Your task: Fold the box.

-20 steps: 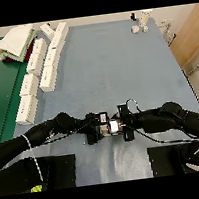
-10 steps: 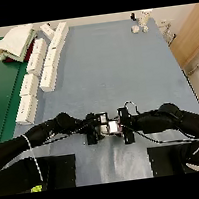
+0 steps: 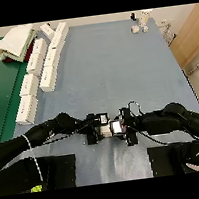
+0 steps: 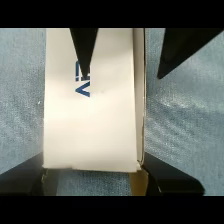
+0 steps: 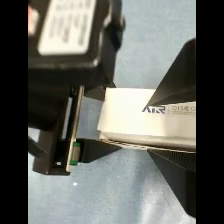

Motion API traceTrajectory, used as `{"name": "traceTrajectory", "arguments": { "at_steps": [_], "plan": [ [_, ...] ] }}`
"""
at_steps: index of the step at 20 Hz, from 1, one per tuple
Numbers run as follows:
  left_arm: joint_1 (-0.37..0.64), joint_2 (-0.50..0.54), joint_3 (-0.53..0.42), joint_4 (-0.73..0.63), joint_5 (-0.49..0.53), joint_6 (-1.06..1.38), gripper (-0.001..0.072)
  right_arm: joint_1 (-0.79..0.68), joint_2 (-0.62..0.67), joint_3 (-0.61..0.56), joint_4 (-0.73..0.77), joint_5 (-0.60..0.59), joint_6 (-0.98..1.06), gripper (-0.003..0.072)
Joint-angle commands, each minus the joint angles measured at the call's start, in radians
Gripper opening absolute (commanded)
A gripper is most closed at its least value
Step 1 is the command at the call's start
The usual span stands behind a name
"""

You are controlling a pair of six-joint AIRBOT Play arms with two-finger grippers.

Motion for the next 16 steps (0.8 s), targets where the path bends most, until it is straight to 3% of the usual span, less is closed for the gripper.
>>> {"name": "traceTrajectory", "arguments": {
  "at_steps": [1,3,6,7,9,11,14,16],
  "plan": [
    [0.000,0.000,0.000,0.000,0.002,-0.001,0.0456,-0.013,0.078,0.001,0.000,0.031,0.063,0.0425],
    [0.000,0.000,0.000,0.000,0.002,-0.001,0.0456,-0.036,0.113,0.001,0.000,0.048,0.123,0.0417],
    [0.000,0.000,0.000,0.000,0.002,-0.001,0.0456,-0.054,0.135,-0.010,0.004,0.048,0.326,0.0076],
    [0.000,0.000,0.000,0.000,0.002,-0.001,0.0456,-0.053,0.136,-0.026,0.031,0.055,0.383,0.0010],
    [0.000,0.000,0.000,0.000,0.002,-0.001,0.0456,-0.053,0.149,-0.093,0.174,0.117,0.412,0.0004],
    [0.000,0.000,0.000,0.000,0.002,-0.001,0.0456,-0.014,0.181,-0.188,0.288,0.254,0.416,0.0004],
    [0.000,0.000,0.000,0.000,0.002,-0.001,0.0456,0.089,0.209,-0.292,0.288,0.447,0.512,0.0004],
    [0.000,0.000,0.000,0.000,0.002,-0.001,0.0456,0.133,0.201,-0.327,0.283,0.491,0.545,0.0004]
  ]
}}
